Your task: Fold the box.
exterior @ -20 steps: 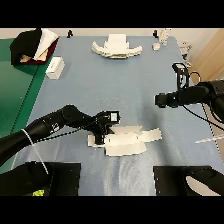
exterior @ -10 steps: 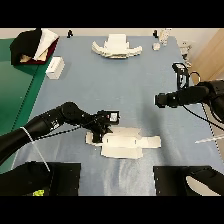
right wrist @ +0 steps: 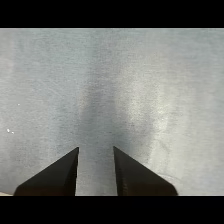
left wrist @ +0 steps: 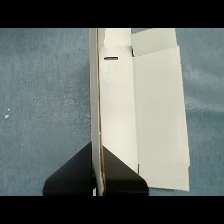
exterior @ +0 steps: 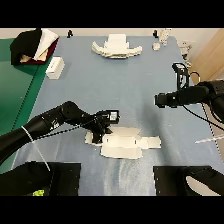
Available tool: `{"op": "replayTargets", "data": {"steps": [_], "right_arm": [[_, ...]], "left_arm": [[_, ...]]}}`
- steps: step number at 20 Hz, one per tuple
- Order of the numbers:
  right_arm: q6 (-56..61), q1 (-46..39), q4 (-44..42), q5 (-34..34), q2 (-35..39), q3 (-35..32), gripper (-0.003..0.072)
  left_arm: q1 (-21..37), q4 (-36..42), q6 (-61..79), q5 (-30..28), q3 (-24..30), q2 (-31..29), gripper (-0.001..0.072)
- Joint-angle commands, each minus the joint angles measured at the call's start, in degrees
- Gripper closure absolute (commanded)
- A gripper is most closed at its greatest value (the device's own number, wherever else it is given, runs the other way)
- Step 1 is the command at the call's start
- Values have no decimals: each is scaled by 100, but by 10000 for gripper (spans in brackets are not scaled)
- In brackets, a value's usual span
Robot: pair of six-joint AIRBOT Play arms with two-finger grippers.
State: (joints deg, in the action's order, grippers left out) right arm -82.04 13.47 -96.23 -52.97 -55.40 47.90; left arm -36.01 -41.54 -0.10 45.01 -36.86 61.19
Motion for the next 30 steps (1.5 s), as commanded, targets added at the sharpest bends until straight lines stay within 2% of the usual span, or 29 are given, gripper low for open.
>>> {"op": "replayTargets", "data": {"steps": [1,2,3,4,19,24,30], "right_arm": [[-2,13,-31,-13,-2,4,349],[-2,17,-81,-46,-2,4,394],[-2,17,-232,-101,-2,4,507],[-2,17,-295,-136,-2,4,551],[-7,17,-278,-302,-2,4,551],[-7,17,-280,-302,-2,4,551],[-2,17,-358,-348,-2,4,552]], "left_arm": [[2,0,-284,66,-2,-2,697],[2,0,-382,63,-2,-2,697],[2,0,-442,63,-2,-2,697],[2,0,-442,63,-2,0,697],[2,81,-745,-90,-9,-9,697],[-9,9,-682,184,-2,-7,697],[-9,-4,-682,199,-2,-7,696]]}}
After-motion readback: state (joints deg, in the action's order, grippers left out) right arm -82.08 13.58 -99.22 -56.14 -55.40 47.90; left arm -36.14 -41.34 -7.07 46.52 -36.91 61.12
